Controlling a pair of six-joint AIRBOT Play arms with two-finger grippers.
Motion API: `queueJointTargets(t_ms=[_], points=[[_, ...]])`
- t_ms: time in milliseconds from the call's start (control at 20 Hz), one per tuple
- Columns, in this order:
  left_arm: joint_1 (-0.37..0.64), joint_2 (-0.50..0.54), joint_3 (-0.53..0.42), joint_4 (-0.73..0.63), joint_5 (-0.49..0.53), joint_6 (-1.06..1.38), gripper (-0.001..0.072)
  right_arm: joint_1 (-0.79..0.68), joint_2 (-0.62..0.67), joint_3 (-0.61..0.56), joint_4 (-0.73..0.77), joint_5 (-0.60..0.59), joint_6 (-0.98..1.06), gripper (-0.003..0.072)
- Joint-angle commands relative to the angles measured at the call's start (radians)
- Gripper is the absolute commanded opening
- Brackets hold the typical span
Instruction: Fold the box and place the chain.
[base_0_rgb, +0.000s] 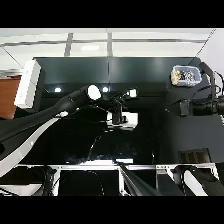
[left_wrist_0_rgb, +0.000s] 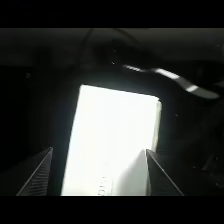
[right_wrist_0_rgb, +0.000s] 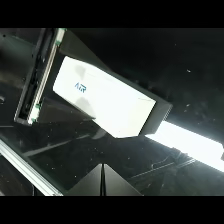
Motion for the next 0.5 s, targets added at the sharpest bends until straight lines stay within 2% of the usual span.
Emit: queueJointTargets(t_ms=[0, 450], points=[[-0.001, -0.022, 0.005, 0.016, -0.063, -0.028, 0.0709, 0.000, 0.001, 0.001, -0.001, -0.013, -0.008, 0.0009], [0.014, -0.029, 0.030, 0.017, -0.084, -0.038, 0.0709, 0.000, 0.001, 0.001, 0.000, -0.016, -0.008, 0.0009]])
